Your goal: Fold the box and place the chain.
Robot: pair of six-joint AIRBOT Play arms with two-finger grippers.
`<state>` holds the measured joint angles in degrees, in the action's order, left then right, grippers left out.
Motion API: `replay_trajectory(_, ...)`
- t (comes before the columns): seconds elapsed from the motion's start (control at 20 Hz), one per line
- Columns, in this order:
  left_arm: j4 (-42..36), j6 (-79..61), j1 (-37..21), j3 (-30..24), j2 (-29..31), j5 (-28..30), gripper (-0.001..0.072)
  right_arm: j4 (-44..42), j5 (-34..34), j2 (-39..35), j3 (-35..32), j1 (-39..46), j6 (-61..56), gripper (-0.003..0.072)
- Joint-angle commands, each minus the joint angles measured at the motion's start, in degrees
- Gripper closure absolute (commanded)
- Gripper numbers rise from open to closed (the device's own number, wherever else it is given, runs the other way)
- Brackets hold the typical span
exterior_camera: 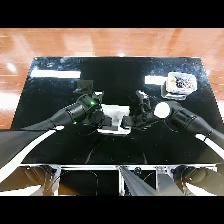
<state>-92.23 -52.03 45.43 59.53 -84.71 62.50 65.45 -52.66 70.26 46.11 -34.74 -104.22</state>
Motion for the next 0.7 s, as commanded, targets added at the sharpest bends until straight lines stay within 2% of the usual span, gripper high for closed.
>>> replay_trajectory(0.0, 0.02, -0.02, 0.04, -0.02, 0.00, 0.11, 0.0690, 15.19, 0.22, 1.25, 3.39, -6.64, -15.56, 0.0007)
replay_trajectory(0.05, 0.02, -0.02, 0.04, -0.02, 0.00, 0.11, 0.0690, 16.31, -0.20, 2.08, 3.85, -7.85, -16.81, 0.0007)
replay_trajectory(0.15, 0.04, -0.02, 0.04, -0.02, 0.00, 0.02, 0.0691, 18.08, -0.42, 3.61, 4.52, -9.73, -18.80, 0.0086)
replay_trajectory(0.2, 0.04, -0.02, 0.04, -0.02, 0.00, 0.04, 0.0690, 18.45, -0.70, 4.24, 4.87, -10.27, -19.63, 0.0087)
replay_trajectory(0.3, 0.07, -0.04, 0.04, -0.02, 0.00, 0.02, 0.0690, 18.67, -1.31, 5.35, 5.68, -10.67, -19.69, 0.0214)
replay_trajectory(0.4, 0.07, -0.04, 0.04, -0.02, 0.00, 0.04, 0.0691, 19.26, -1.07, 5.73, 6.36, -10.64, -19.71, 0.0216)
replay_trajectory(0.45, 0.07, -0.04, 0.04, -0.02, 0.00, 0.00, 0.0691, 19.67, -1.16, 5.73, 6.71, -10.62, -19.71, 0.0288)
replay_trajectory(0.5, 0.07, -0.04, 0.04, -0.02, 0.00, -0.02, 0.0691, 20.24, -1.11, 5.73, 6.86, -10.62, -19.74, 0.0313)
replay_trajectory(0.65, 0.22, -0.04, 0.04, -0.02, -0.02, -0.04, 0.0691, 20.57, -1.88, 6.45, 6.93, -10.62, -19.91, 0.0313)
